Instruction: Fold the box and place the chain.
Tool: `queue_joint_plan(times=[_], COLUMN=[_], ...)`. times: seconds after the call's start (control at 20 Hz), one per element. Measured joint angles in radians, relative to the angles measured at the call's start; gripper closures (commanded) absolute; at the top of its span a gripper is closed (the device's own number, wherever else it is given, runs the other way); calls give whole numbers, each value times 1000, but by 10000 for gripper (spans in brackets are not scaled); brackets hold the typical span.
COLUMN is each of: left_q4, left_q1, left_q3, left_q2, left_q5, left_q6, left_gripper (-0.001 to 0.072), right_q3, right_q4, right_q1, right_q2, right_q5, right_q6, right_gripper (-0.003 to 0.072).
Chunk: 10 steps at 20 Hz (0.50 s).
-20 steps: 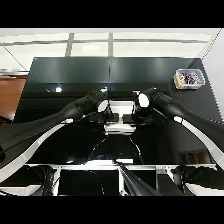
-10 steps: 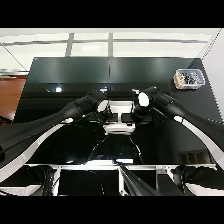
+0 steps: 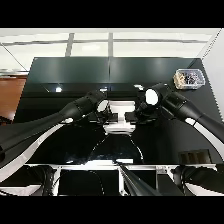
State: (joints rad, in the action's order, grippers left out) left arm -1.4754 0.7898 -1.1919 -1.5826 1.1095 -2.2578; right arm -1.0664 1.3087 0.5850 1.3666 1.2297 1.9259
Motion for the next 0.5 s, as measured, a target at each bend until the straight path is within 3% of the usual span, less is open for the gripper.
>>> queue_joint_plan(times=[0.3,0.35,0.5], left_q4=[0,0,0], left_q1=[0,0,0], left_q3=[0,0,0], left_q2=[0,0,0], left_q5=[0,0,0], left_q6=[0,0,0], left_gripper=[679,679,679], right_q3=[-3,-8,-40], right_q4=[20,31,52], right_q1=[34,42,62], right_q2=[74,89,127], right_q5=[-42,-42,-23], right_q6=[63,72,95], right_gripper=[274,340,342])
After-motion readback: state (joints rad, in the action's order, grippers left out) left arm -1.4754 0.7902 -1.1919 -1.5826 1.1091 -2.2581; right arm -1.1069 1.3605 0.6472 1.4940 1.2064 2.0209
